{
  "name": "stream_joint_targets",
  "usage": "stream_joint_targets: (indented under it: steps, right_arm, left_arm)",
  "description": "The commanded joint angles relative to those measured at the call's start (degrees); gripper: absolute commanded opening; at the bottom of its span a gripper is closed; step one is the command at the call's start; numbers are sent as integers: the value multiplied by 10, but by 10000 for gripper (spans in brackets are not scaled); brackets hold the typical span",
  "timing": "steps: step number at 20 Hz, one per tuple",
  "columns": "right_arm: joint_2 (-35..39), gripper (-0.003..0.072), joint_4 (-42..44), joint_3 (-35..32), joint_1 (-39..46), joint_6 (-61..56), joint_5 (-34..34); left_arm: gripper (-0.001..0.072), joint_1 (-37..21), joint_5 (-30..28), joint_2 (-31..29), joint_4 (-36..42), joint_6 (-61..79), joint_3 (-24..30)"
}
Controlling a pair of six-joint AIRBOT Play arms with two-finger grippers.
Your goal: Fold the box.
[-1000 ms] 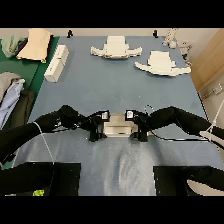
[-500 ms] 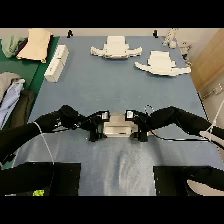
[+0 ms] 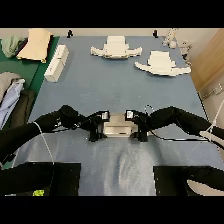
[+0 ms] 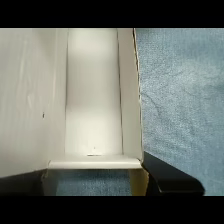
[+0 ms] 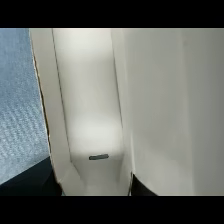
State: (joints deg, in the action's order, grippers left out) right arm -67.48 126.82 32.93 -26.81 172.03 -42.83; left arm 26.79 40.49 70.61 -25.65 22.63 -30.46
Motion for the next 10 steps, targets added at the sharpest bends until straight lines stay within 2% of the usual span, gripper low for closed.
stream_joint_targets:
  steps: [1, 3, 7, 10]
  right_arm:
    - [0, 457, 0, 1, 0, -2, -15]
    - [1, 720, -11, 6, 0, -24, -19]
    - [29, 720, -105, 28, 0, -133, -54]
    - [79, 720, -189, 39, 0, -244, -108]
  left_arm:
    - [494, 0, 0, 0, 0, 0, 0]
    - [494, 0, 0, 0, 0, 0, 0]
    - [495, 0, 0, 0, 0, 0, 0]
    - [495, 0, 0, 0, 0, 0, 0]
